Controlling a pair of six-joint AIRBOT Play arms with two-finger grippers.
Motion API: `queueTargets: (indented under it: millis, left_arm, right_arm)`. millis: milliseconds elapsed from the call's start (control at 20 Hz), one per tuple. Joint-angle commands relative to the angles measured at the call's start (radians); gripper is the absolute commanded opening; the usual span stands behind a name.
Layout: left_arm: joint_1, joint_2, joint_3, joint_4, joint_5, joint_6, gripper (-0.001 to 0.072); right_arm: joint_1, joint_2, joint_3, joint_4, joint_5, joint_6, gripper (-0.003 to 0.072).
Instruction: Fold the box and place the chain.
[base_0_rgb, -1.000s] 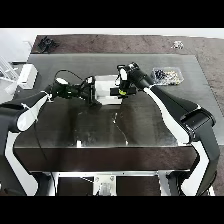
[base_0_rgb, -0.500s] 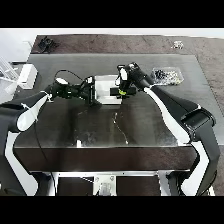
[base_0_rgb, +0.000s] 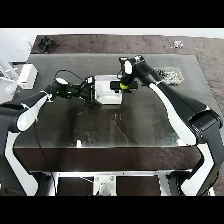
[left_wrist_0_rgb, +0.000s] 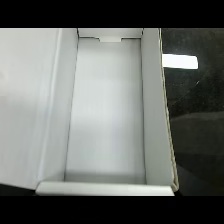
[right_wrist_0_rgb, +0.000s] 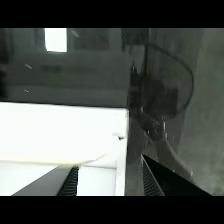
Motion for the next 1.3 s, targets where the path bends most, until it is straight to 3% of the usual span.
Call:
queueTargets:
  millis: [0, 200, 300, 350, 550, 750, 950, 1250]
  left_arm:
    - [0.0, 0.0, 0.0, 0.0, 0.0, 0.0, 0.0511]
    - [0.0, 0.0, 0.0, 0.0, 0.0, 0.0, 0.0511]
    - [0.0, 0.0, 0.0, 0.0, 0.0, 0.0, 0.0511]
    - [0.0, 0.0, 0.0, 0.0, -0.001, 0.0, 0.0511]
    - [0.0, 0.0, 0.0, 0.0, 0.0, 0.0, 0.0511]
    - [0.0, 0.0, 0.0, 0.0, 0.0, 0.0, 0.0511]
    - [0.0, 0.0, 0.0, 0.0, -0.001, 0.0, 0.0511]
    - [0.0, 0.0, 0.0, 0.0, 0.0, 0.0, 0.0511]
  right_arm:
    - [-0.009, 0.026, 0.096, 0.001, -0.006, -0.141, 0.0451]
    - [-0.078, 0.091, 0.141, -0.195, -0.023, -0.257, 0.0454]
    - [-0.165, 0.103, 0.141, -0.224, -0.052, -0.302, 0.0471]
    - [-0.221, 0.101, 0.141, -0.211, -0.08, -0.305, 0.0542]
    - [-0.434, 0.072, 0.14, -0.003, -0.224, -0.428, 0.0548]
    - [-0.564, -0.008, 0.14, 0.157, -0.265, -0.653, 0.0548]
    - [-0.592, -0.096, 0.14, 0.17, -0.309, -0.859, 0.0548]
    - [-0.594, -0.153, 0.141, 0.167, -0.349, -0.937, 0.0548]
